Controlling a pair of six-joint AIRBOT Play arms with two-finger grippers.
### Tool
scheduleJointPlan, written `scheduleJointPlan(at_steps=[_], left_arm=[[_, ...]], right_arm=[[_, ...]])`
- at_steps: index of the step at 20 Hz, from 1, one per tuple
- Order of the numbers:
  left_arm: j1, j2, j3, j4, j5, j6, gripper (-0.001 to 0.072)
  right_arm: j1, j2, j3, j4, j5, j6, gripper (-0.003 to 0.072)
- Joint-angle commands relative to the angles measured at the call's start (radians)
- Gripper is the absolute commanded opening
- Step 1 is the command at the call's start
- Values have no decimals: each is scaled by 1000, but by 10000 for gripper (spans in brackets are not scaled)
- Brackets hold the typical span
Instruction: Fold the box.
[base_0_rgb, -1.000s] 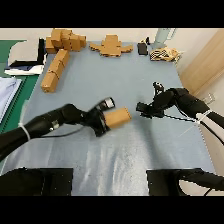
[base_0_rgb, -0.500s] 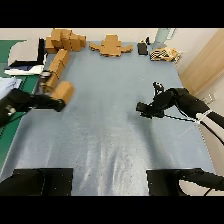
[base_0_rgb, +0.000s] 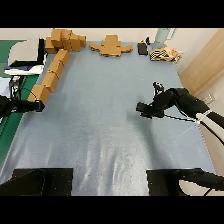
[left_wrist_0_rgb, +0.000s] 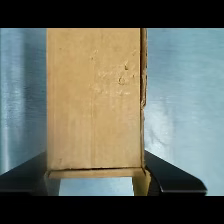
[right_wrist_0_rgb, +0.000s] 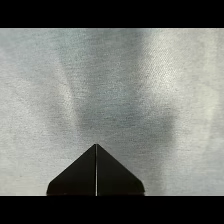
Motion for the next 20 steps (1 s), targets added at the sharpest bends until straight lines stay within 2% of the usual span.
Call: scheduleJointPlan(at_steps=[1,9,14,15,16,17,20], left_arm=[[6,-71,16,1,69,-1,357],[-85,-261,145,2,107,-5,357],[-85,-285,161,5,114,-5,359],[-85,-285,162,6,113,-5,389],[-85,-285,162,6,113,-5,620],[-85,-285,162,6,111,-8,707],[-84,-285,162,6,79,-8,707]], right_arm=[[1,0,1,0,0,0,4],[1,0,1,0,0,0,4],[0,0,1,0,0,0,4],[0,0,1,0,0,0,4],[0,0,1,0,0,0,4],[0,0,1,0,0,0,4],[0,0,1,0,0,0,4]])
